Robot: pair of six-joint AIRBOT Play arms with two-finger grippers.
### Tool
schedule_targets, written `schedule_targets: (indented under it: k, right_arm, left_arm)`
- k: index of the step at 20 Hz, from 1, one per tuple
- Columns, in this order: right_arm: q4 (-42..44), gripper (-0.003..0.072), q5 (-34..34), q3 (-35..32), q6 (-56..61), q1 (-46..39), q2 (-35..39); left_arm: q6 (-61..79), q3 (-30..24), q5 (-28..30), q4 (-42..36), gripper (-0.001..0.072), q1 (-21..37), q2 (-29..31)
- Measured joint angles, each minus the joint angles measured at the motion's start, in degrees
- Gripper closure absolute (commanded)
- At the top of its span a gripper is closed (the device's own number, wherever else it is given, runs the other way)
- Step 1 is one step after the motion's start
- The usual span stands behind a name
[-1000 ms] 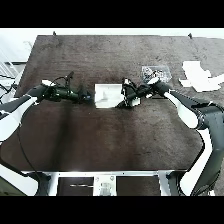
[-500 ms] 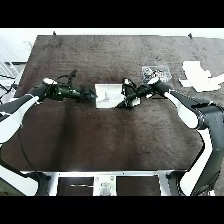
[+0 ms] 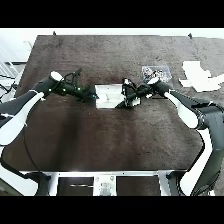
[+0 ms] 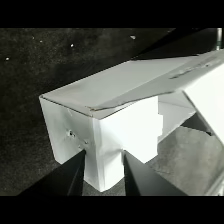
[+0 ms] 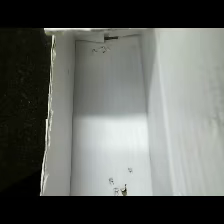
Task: Fold the box and place the chain.
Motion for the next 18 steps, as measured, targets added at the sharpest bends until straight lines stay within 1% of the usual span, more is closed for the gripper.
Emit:
schedule_targets:
  k: [4, 10, 18]
  right_arm:
    - [0.0, 0.0104, -0.1, 0.0, 0.0, 0.0, 0.0]
    - [0.3, 0.0104, -0.1, 0.0, 0.2, 0.0, 0.0]
    - [0.1, 0.0103, -0.1, 0.0, 0.1, 0.0, 0.0]
  left_arm:
    - [-10.1, 4.1, -0.2, 10.4, 0.0410, -3.3, 0.0]
    - [-23.9, 7.8, -1.2, 24.2, 0.0400, -7.9, -0.1]
    - [-32.1, 9.1, -1.0, 29.9, 0.0391, -10.6, -0.1]
